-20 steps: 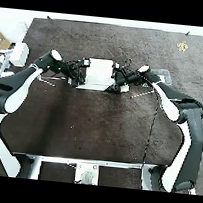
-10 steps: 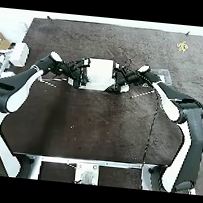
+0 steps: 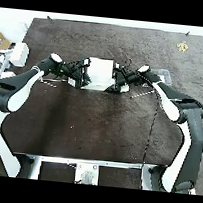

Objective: Fold the box and place the chain.

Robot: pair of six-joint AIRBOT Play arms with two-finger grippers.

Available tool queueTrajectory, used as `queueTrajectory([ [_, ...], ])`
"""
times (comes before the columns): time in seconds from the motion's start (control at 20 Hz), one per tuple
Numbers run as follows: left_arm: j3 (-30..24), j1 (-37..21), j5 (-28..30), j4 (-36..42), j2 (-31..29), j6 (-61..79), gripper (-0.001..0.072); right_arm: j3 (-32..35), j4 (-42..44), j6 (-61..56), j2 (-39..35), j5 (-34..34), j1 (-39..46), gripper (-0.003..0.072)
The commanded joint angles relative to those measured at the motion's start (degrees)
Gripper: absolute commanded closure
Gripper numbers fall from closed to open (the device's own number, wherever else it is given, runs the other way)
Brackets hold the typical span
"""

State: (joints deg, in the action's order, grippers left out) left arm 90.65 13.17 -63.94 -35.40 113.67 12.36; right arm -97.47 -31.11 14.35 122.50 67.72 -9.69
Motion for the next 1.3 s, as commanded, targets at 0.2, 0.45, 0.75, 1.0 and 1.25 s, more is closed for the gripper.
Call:
queueTrajectory([
  [0.2, 0.0, 0.0, 0.3, -2.3, 0.0, -5.5, -0.0011, 0.0, 0.0, 0.0, 0.0, 0.0, 0.0, 0.0190],
  [0.45, 0.0, -0.1, 0.9, -4.4, 0.0, -5.5, 0.0035, 0.0, 0.0, 0.0, 0.0, 0.0, 0.0, 0.0189],
  [0.75, 0.7, -1.6, 0.9, -4.9, -1.3, -8.5, 0.0697, 0.0, 0.0, 0.0, 0.0, 0.0, 0.0, 0.0190],
  [1.0, 0.9, -5.8, 0.7, -5.9, -10.4, -32.2, 0.0699, 0.0, 0.0, 0.0, 0.0, 0.0, 0.0, 0.0189],
  [1.25, 0.8, -8.9, -3.3, -23.7, -19.0, -65.0, 0.0698, 0.0, 0.0, 0.0, 0.0, 0.0, 0.0, 0.0190],
])
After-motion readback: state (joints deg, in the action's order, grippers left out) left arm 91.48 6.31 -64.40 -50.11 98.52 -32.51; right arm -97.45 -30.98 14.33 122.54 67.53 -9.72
